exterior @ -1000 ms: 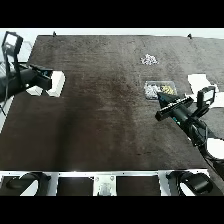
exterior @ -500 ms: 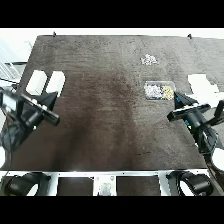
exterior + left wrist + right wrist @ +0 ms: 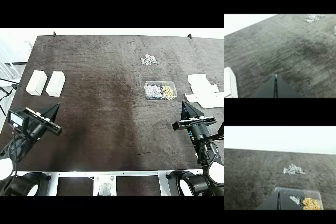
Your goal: Fold the box and place the chain.
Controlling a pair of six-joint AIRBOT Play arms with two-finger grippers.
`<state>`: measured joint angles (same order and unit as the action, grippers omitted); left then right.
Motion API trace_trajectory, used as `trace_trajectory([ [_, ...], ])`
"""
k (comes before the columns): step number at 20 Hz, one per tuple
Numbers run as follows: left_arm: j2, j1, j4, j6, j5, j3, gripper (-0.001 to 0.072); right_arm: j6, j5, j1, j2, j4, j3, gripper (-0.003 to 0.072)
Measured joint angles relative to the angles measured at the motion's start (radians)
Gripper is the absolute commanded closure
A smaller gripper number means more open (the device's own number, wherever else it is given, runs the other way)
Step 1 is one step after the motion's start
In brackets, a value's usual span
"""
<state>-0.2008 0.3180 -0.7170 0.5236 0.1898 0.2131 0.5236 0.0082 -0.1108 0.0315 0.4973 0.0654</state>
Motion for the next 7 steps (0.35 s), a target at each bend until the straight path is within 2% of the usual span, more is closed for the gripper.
trace_trajectory([
  [7,0.003,0.001,0.000,0.000,0.008,-0.005,0.0689,0.000,-0.002,0.001,-0.011,0.000,-0.009,0.0677],
])
